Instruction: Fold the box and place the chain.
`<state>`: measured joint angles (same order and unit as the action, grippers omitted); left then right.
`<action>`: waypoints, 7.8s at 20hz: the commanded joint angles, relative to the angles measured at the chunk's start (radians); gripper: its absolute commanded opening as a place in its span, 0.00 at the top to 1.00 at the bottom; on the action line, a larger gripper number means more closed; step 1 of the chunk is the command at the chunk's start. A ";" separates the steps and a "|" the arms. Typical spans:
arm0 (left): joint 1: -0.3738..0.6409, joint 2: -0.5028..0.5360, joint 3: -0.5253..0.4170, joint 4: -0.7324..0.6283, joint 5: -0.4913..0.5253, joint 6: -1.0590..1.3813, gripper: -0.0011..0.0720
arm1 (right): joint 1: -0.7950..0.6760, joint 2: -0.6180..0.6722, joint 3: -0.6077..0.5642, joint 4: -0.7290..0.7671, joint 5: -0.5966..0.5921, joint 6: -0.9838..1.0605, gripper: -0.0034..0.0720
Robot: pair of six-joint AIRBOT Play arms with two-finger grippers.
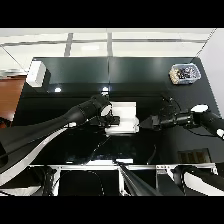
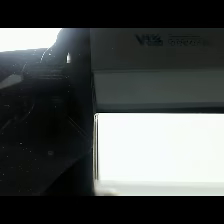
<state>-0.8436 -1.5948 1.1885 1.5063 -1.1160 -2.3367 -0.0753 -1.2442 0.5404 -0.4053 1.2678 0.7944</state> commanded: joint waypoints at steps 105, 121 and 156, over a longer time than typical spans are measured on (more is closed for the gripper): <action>0.003 0.002 0.001 -0.034 0.035 0.033 0.94 | -0.150 -0.555 1.520 -1.101 -0.089 0.797 0.93; 0.002 0.002 0.001 -0.023 0.042 0.033 0.94 | -0.085 0.132 1.516 -0.597 0.037 0.659 0.94; 0.002 0.002 0.001 -0.023 0.039 0.033 0.94 | 0.308 0.198 1.391 -0.379 0.060 0.636 0.93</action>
<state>-0.8417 -1.5932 1.1885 1.4834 -1.0775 -2.3035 0.2321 -1.0462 1.9316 -0.8364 1.3270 1.4345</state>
